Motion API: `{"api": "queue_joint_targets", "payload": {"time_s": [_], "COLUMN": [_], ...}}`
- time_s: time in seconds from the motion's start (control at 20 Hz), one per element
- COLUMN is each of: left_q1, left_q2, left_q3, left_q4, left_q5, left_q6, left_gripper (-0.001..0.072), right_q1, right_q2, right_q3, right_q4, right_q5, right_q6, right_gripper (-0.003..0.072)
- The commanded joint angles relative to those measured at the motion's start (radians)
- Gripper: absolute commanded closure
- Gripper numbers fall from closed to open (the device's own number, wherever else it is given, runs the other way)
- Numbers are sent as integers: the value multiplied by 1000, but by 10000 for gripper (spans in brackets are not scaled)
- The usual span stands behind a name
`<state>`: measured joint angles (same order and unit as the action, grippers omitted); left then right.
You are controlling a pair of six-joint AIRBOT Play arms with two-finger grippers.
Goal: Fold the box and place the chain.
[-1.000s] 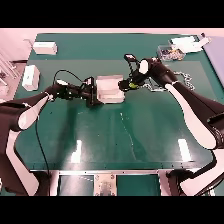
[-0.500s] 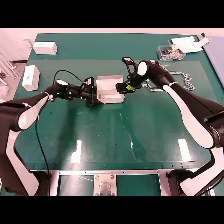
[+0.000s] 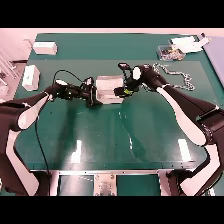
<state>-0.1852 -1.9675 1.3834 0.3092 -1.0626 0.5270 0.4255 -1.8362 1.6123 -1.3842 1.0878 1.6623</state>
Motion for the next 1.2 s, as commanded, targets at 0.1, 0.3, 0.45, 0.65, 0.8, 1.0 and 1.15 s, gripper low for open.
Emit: {"api": "queue_joint_targets", "payload": {"time_s": [0.1, 0.3, 0.45, 0.65, 0.8, 1.0, 1.15], "left_q1": [-1, -1, -1, -1, -1, -1, -1], "left_q2": [0, 0, 0, 0, 0, 0, 0], "left_q3": [0, 0, 0, 0, 0, 0, 0], "left_q4": [-3, -3, -3, -3, -3, -3, -3], "left_q5": [3, 3, 3, 3, 3, 3, 3], "left_q6": [2, 2, 2, 2, 2, 2, 2], "left_gripper": [240, 240, 240, 240, 240, 240, 240], "right_q1": [8, 3, -8, -10, -10, -12, -12], "right_q2": [-4, -3, -3, -3, -3, -3, 9], "right_q3": [7, 24, 48, 62, 62, 65, 67], "right_q4": [-4, -4, -4, -7, -35, -60, -60], "right_q5": [2, 2, 2, 1, 2, 2, 1], "right_q6": [-1, 3, 3, 6, 6, 8, 11], "right_gripper": [674, 535, 453, 289, 231, 231, 231]}}
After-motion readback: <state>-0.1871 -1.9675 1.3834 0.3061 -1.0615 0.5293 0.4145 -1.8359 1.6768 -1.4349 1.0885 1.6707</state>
